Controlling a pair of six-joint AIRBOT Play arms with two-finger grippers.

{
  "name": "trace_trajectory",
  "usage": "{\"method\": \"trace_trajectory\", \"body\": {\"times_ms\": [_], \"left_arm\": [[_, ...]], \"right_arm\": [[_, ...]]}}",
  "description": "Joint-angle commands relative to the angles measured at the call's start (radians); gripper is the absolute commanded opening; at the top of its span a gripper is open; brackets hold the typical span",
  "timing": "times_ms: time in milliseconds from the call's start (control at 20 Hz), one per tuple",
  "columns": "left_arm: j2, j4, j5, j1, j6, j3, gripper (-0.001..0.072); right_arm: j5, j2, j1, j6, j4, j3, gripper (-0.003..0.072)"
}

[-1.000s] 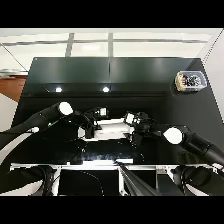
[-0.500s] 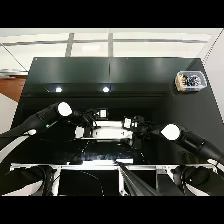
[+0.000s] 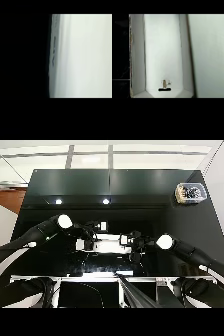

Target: Fold the box and place the chain.

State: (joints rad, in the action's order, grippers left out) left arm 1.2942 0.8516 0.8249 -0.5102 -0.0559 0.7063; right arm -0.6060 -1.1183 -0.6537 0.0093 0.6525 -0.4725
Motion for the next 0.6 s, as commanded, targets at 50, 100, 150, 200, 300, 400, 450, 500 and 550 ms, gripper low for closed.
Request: {"method": "trace_trajectory", "body": {"times_ms": [50, 100, 150, 200, 300, 400, 450, 500, 550], "left_arm": [[0.018, 0.0, 0.037, 0.0, -0.004, 0.001, 0.0032], [0.022, 0.0, 0.046, 0.0, -0.004, 0.001, 0.0032], [0.023, 0.0, 0.05, 0.0, -0.004, 0.001, 0.0032], [0.023, 0.0, 0.05, 0.0, -0.004, 0.001, 0.0032], [0.023, 0.0, 0.049, 0.0, -0.004, 0.001, 0.0032], [0.023, 0.0, 0.049, 0.0, -0.004, 0.001, 0.0032], [0.023, 0.0, 0.049, 0.0, -0.004, 0.001, 0.0032], [0.023, 0.0, 0.05, 0.0, -0.004, 0.001, 0.0032], [0.023, 0.0, 0.05, 0.0, -0.004, 0.001, 0.0032]], "right_arm": [[0.0, -0.029, -0.001, -0.048, -0.014, 0.0, 0.0709], [0.0, -0.035, -0.001, -0.048, -0.013, 0.0, 0.0709], [0.0, -0.039, -0.001, -0.053, -0.013, 0.0, 0.0709], [0.001, -0.041, -0.001, -0.068, -0.013, 0.0, 0.0709], [0.008, -0.047, -0.001, -0.072, -0.013, 0.0, 0.0709], [0.008, -0.063, -0.001, -0.072, -0.013, 0.0, 0.0709], [0.008, -0.071, -0.001, -0.072, -0.013, 0.0, 0.0709], [0.008, -0.076, -0.001, -0.072, -0.013, 0.0, 0.0708], [0.008, -0.076, -0.001, -0.072, -0.013, 0.0, 0.063]]}}
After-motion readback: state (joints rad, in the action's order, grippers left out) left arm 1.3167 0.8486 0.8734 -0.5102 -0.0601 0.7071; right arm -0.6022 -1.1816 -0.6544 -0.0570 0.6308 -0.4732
